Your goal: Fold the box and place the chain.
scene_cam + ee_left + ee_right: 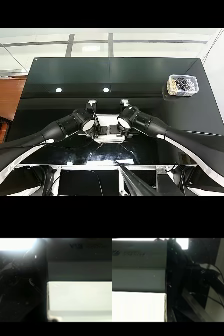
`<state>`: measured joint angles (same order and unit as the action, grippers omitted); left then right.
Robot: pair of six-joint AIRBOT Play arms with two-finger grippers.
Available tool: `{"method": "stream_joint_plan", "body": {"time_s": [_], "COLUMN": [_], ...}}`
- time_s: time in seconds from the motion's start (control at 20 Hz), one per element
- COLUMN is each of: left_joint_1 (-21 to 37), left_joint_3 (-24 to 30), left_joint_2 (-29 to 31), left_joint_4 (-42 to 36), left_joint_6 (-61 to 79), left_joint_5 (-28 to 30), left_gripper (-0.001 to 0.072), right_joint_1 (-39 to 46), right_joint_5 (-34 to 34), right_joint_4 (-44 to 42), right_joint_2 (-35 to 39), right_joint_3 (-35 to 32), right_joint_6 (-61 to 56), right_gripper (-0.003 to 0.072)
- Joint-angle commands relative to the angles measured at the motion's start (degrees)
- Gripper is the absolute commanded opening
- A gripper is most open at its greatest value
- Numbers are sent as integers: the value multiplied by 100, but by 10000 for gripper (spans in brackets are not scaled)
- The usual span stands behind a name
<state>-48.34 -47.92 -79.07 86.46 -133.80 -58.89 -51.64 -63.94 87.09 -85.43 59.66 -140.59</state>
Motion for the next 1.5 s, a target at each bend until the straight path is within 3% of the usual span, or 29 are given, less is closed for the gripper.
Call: {"method": "stream_joint_plan", "body": {"time_s": [0.0,0.1,0.4,0.5,0.55,0.6,1.15,1.2,1.25,1.45], "left_joint_1": [2,2,2,2,2,2,2,2,2,2], "left_joint_3": [2,2,2,2,2,2,2,2,2,2], "left_joint_2": [0,0,0,0,0,0,0,0,0,0], "left_joint_4": [2,0,0,0,0,0,-15,-17,-17,-17], "left_joint_6": [9,9,9,9,9,9,9,9,9,9], "left_joint_5": [-11,-11,-13,-13,-15,-15,-13,-13,-13,-11], "left_gripper": [33,33,32,33,32,32,32,33,32,32], "right_joint_1": [-2,-2,-2,-2,-2,-2,-2,-2,-2,-2], "right_joint_5": [9,7,-63,-98,-144,-214,-330,-330,-323,-273], "right_joint_4": [-2,-4,-4,-7,-4,0,17,17,17,-4], "right_joint_2": [-44,-44,-37,-33,-31,-31,87,85,85,55], "right_joint_3": [-2,-2,83,116,118,118,122,122,120,122], "right_joint_6": [-20,-15,-13,-13,-15,-13,2,2,2,-20], "right_gripper": [240,133,132,150,289,313,309,288,156,109]}}
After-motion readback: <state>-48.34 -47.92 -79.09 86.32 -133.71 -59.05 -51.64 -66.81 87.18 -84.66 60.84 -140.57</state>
